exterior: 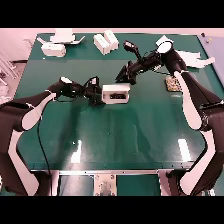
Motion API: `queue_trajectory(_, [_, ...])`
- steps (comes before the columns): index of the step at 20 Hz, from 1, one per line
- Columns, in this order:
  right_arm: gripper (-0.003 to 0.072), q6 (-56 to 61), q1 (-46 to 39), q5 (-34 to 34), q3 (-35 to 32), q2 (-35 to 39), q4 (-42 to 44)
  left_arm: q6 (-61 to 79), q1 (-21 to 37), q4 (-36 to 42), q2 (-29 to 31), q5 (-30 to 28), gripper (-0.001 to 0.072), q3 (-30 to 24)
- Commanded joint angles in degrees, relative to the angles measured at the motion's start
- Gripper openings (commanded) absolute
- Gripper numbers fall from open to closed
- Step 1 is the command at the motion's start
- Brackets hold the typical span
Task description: Fold the box and place the chain.
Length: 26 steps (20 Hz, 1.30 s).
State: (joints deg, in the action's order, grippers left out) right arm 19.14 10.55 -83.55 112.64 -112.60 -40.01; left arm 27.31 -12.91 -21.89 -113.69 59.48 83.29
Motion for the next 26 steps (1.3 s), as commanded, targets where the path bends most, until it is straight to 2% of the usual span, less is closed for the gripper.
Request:
queue_trajectory(1, [0.0232,0.3,0.0,0.2,-0.8,-0.1,-1.4,0.0,0.0,0.0,0.0,-0.1,0.0516,0.0])
queue_trajectory(13, [0.0228,1.9,0.1,-1.5,-2.3,-1.2,-1.4,0.0,0.0,0.0,0.0,-0.1,0.0516,0.0])
queue_trajectory(15, [0.0191,1.9,0.1,-3.3,-2.3,-1.2,-1.4,0.0,0.0,0.0,0.0,-0.1,0.0516,0.0])
queue_trajectory(17, [0.0188,3.2,0.1,-4.9,-2.3,-1.2,-1.4,0.0,0.0,0.0,0.0,-0.1,0.0516,0.0])
queue_trajectory(18, [0.0149,3.2,0.1,-5.2,-2.4,-1.2,-1.5,0.0,0.0,0.0,0.0,-0.1,0.0517,0.0])
queue_trajectory(26, [0.0156,3.4,0.5,-4.8,-3.9,-1.2,-1.4,0.0,0.0,0.0,0.0,-0.1,0.0517,0.0])
